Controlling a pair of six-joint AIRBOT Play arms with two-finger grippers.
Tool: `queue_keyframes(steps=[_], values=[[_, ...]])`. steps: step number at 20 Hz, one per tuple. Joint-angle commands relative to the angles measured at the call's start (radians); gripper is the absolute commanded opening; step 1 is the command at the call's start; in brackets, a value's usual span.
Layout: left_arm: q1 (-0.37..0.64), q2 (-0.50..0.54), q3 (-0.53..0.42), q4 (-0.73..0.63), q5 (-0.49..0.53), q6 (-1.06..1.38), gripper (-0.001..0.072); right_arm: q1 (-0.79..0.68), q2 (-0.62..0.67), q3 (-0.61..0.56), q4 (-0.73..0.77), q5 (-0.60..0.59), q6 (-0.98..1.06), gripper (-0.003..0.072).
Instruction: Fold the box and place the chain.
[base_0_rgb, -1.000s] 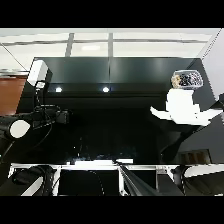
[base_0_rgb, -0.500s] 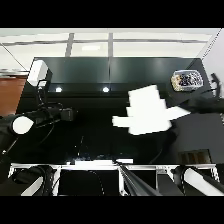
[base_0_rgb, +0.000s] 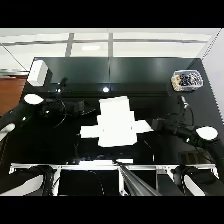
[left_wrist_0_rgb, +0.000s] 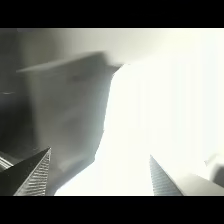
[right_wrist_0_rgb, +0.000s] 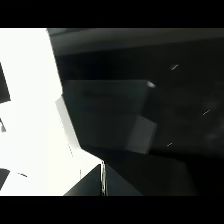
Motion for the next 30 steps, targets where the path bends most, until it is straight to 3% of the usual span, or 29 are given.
queue_keyframes(steps=[1, 3, 7, 10, 12, 13, 15, 16, 18, 20, 23, 25, 30], values=[[0.018, -0.21, 0.098, -0.116, -0.204, 0.175, 0.0707, 0.122, 0.018, -0.025, 0.021, -0.092, 0.016, 0.0018], [-0.017, -0.287, 0.143, -0.053, -0.26, 0.229, 0.0706, 0.132, 0.018, -0.025, 0.021, -0.098, 0.02, 0.0018], [-0.085, -0.433, 0.222, -0.005, -0.475, 0.384, 0.0669, 0.132, 0.018, -0.025, 0.021, -0.126, 0.023, 0.0018], [-0.105, -0.5, 0.287, -0.001, -0.547, 0.429, 0.043, 0.132, 0.018, -0.025, 0.017, -0.127, 0.023, 0.0018], [-0.106, -0.522, 0.327, 0.036, -0.56, 0.455, 0.0118, 0.132, 0.018, -0.025, 0.011, -0.124, 0.023, 0.0018], [-0.106, -0.528, 0.348, 0.066, -0.562, 0.476, 0.0027, 0.132, 0.018, -0.025, 0.002, -0.119, 0.023, 0.0018], [-0.106, -0.53, 0.38, 0.098, -0.562, 0.475, 0.0025, 0.13, 0.018, -0.022, -0.039, -0.108, 0.031, 0.002], [-0.106, -0.53, 0.394, 0.105, -0.567, 0.474, 0.0024, 0.124, 0.018, -0.009, -0.071, -0.094, 0.035, 0.0105], [-0.106, -0.512, 0.401, 0.109, -0.565, 0.473, 0.0022, 0.093, 0.018, 0.06, -0.158, -0.014, 0.033, 0.072], [-0.11, -0.461, 0.382, 0.121, -0.521, 0.475, 0.0021, 0.074, 0.018, 0.185, -0.34, 0.125, -0.025, 0.0715], [-0.148, -0.325, 0.24, 0.05, -0.295, 0.611, 0.0021, 0.1, 0.018, 0.276, -0.496, 0.259, -0.177, 0.0714], [-0.18, -0.254, 0.159, -0.005, -0.183, 0.773, 0.0023, 0.13, 0.01, 0.271, -0.61, 0.264, -0.214, 0.0713], [-0.242, -0.238, 0.147, -0.002, -0.084, 1.137, 0.0024, 0.201, -0.035, 0.261, -0.683, 0.227, -0.466, 0.0713]])
